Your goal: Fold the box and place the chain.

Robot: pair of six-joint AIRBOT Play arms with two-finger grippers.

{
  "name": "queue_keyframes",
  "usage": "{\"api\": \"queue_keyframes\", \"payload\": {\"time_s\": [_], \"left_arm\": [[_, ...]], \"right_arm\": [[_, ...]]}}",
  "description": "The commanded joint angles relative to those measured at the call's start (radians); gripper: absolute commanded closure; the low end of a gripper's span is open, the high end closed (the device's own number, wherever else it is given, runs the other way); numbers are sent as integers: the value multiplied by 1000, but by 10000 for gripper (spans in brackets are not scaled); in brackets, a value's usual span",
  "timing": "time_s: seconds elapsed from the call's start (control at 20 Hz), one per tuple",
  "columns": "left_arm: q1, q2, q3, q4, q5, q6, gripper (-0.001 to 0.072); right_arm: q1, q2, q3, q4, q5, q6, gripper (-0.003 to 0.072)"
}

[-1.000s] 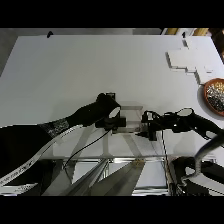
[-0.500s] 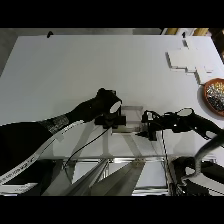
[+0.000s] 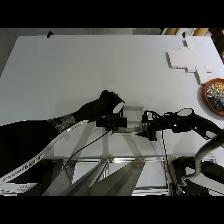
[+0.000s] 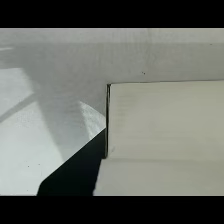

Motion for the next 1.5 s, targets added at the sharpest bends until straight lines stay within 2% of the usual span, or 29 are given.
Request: {"api": "queue_keyframes", "payload": {"time_s": [0.0,0.4,0.45,0.55,0.6,0.75,0.9,1.05,1.2,1.35,1.45], "left_arm": [[-2,-3,0,2,-2,3,703],[18,35,0,3,-2,5,692],[24,45,-1,3,-2,9,622],[31,65,-1,3,-2,72,201],[37,77,-1,3,2,117,84],[58,131,-2,3,58,254,75],[87,244,-39,5,68,457,75],[143,420,-211,-5,122,685,76],[271,563,-427,-98,229,1165,78],[369,581,-547,-172,240,1677,84],[401,552,-586,-259,317,1985,82]], "right_arm": [[-1,0,0,0,0,0,349],[-1,0,0,0,0,0,349],[-1,0,0,0,0,0,349],[-1,0,0,0,0,0,349],[-1,0,0,0,0,0,349],[-1,0,0,0,0,0,349],[-1,0,0,0,0,0,349],[-1,0,0,0,0,0,349],[-1,0,0,0,0,0,349],[-1,0,0,0,0,0,349],[-1,0,0,0,0,0,349]]}}
